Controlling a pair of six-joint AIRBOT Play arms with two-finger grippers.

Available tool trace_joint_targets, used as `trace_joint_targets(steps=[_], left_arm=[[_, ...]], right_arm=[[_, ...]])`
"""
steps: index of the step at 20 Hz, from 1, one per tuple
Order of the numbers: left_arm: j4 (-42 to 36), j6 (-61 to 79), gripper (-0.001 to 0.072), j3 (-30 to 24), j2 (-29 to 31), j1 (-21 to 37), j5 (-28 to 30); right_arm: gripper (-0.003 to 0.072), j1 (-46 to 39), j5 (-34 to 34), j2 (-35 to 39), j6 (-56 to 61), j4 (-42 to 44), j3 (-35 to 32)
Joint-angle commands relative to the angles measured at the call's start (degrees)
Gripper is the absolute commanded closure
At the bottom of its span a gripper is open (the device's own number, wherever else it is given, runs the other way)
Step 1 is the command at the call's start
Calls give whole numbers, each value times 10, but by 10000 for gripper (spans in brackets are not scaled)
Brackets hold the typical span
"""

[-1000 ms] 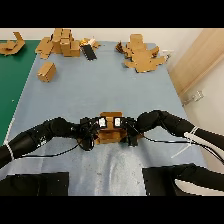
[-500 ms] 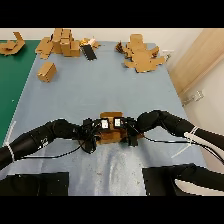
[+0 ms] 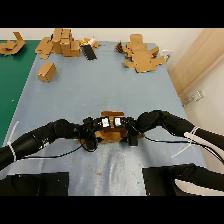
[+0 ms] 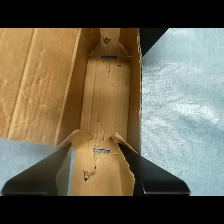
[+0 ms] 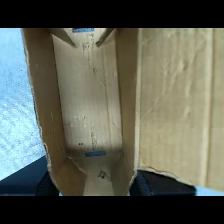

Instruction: Fold the box.

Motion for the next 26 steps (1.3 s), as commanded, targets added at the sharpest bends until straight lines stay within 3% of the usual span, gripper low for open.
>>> trace_joint_targets(steps=[1,12,13,14,15,21,23,26], left_arm=[[-17,0,240,1,-5,0,2],[-16,-4,243,1,-5,1,-2],[-15,-18,317,1,-3,1,-2],[1,-37,590,1,0,1,-7],[30,-59,665,1,5,1,-16],[194,-250,667,1,71,1,-56],[306,-406,669,1,104,1,-82],[502,-756,696,0,146,9,-156]], right_arm=[[169,0,0,0,0,1,0],[168,0,0,0,0,1,0],[168,0,0,0,0,1,0],[168,0,0,0,0,1,0],[168,0,0,0,0,1,0],[168,0,0,0,0,1,0],[168,0,0,0,0,1,0],[169,0,0,0,0,1,0]])
